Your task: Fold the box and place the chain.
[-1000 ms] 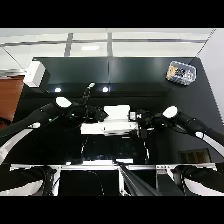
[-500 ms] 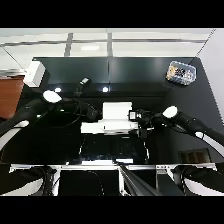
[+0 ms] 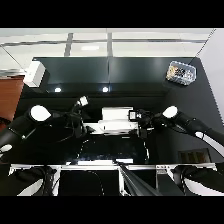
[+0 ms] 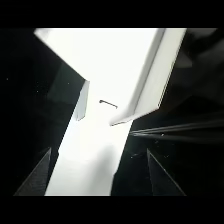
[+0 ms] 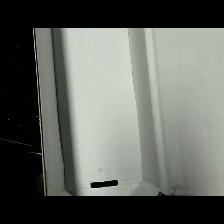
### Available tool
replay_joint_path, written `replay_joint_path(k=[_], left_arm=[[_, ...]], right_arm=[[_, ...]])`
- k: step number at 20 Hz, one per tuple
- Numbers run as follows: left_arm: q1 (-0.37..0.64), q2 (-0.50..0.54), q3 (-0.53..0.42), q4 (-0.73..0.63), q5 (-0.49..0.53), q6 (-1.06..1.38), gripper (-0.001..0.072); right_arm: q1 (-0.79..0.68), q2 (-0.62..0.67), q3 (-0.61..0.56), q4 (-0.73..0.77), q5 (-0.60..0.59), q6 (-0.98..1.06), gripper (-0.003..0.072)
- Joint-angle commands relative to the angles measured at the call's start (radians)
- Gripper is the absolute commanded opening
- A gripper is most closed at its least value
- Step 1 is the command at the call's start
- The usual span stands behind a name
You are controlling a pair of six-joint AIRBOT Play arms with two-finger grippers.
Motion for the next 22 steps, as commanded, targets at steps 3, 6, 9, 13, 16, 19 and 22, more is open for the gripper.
replay_joint_path(k=[3, 6, 9, 13, 16, 19, 22], left_arm=[[-0.116, -0.071, -0.019, 0.064, 0.209, 0.287, 0.0703], [-0.147, -0.131, 0.03, 0.092, 0.163, 0.287, 0.0688], [-0.15, -0.14, 0.045, 0.068, 0.165, 0.28, 0.049], [-0.15, -0.14, 0.045, 0.0, 0.094, 0.248, 0.034], [-0.15, -0.141, 0.045, -0.093, 0.13, 0.249, 0.0217], [-0.151, -0.162, 0.045, -0.186, 0.146, 0.25, 0.0217], [-0.153, -0.204, 0.045, -0.254, 0.155, 0.254, 0.0216]], right_arm=[[0.0, 0.0, 0.001, 0.0, 0.001, 0.0, 0.016], [0.0, 0.0, 0.001, 0.0, 0.001, 0.0, 0.016], [0.0, 0.0, 0.001, 0.0, 0.001, 0.0, 0.016], [0.0, 0.0, 0.001, 0.0, 0.0, 0.0, 0.016], [0.0, 0.0, 0.001, 0.0, 0.0, 0.0, 0.016], [0.0, 0.0, 0.001, 0.0, 0.001, 0.0, 0.016], [0.0, 0.0, 0.001, 0.0, 0.001, 0.0, 0.016]])
